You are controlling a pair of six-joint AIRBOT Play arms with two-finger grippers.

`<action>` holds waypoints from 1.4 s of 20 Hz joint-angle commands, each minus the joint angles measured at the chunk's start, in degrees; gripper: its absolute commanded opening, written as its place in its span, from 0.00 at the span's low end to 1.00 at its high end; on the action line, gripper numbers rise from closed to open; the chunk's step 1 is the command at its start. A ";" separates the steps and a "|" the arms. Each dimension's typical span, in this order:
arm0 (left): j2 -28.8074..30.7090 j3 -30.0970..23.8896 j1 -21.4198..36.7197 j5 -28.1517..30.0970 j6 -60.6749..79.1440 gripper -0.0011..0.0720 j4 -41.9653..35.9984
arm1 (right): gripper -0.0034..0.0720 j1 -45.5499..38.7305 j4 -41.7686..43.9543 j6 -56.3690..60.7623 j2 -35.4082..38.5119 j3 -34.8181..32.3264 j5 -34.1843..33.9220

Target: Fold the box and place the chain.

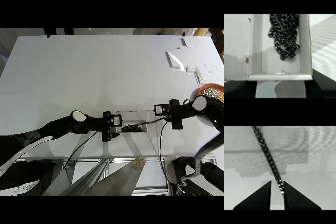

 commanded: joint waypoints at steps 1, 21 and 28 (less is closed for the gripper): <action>0.04 -0.02 -0.02 0.00 0.00 0.44 0.02 | 0.28 -0.22 -0.04 -1.84 -2.14 -0.02 -2.36; 0.04 -0.02 -0.02 0.02 0.02 0.44 0.02 | 0.06 10.93 15.45 -2.60 10.01 -0.02 8.35; 0.04 -0.02 -0.02 0.02 0.02 0.44 0.02 | 0.06 25.07 28.52 -2.58 11.52 -0.02 -0.31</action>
